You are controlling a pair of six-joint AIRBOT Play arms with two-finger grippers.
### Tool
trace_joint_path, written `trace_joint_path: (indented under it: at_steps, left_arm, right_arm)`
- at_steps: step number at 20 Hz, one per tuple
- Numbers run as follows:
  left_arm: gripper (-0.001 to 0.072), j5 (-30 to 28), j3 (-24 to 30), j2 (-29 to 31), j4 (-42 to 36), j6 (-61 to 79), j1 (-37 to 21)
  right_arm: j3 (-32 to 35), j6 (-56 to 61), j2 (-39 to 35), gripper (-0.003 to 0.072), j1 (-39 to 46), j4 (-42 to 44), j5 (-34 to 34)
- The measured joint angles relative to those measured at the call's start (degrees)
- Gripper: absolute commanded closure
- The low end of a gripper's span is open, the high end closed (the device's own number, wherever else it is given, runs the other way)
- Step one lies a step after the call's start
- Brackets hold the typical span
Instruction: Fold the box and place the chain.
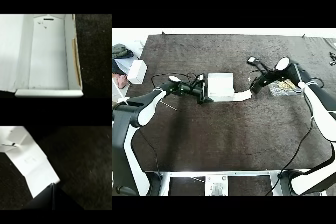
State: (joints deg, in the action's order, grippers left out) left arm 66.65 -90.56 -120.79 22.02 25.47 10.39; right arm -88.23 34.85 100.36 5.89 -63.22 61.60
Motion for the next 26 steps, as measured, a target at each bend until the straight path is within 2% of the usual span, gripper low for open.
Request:
trace_joint_path:
  at_steps: [7, 12, 15, 16, 17, 18, 24, 25, 26]
  left_arm:
    - [0.0303, 0.0, 0.0, 0.0, 0.0, 0.0, 0.0]
    - [0.0303, 0.0, 0.0, 0.0, 0.0, 0.02, -0.02]
    - [0.0303, 0.0, 0.0, 0.0, 0.0, 0.02, 0.0]
    - [0.0303, 0.0, 0.0, 0.0, 0.0, 0.02, 0.0]
    - [0.0303, 0.0, 0.0, 0.0, 0.0, 0.02, 0.0]
    - [0.0303, 0.0, 0.0, 0.0, 0.0, 0.02, -0.02]
    - [0.0303, 0.0, 0.0, 0.0, 0.0, 0.02, 0.0]
    - [0.0303, 0.0, 0.0, 0.0, 0.0, 0.02, 0.0]
    - [0.0303, 0.0, 0.0, 0.0, 0.0, 0.02, 0.0]
  right_arm:
    - [0.02, 13.35, 4.02, 0.0702, 5.97, 7.19, 2.99]
    - [0.04, 14.21, 10.27, 0.0701, 5.73, 17.75, 7.21]
    - [0.04, 13.33, 11.17, 0.0701, 4.17, 22.6, 8.46]
    - [0.04, 13.22, 10.8, 0.0667, 3.72, 23.61, 8.41]
    - [0.04, 13.16, 10.34, 0.0474, 3.1, 24.5, 8.31]
    - [0.02, 13.22, 9.84, 0.0325, 2.32, 25.35, 8.2]
    - [-0.13, 14.97, 8.55, 0.0323, -0.63, 26.75, 7.61]
    - [-0.17, 15.45, 8.44, 0.0297, -0.87, 26.93, 7.52]
    - [-0.22, 16.02, 8.41, 0.0233, -1.03, 26.97, 7.39]
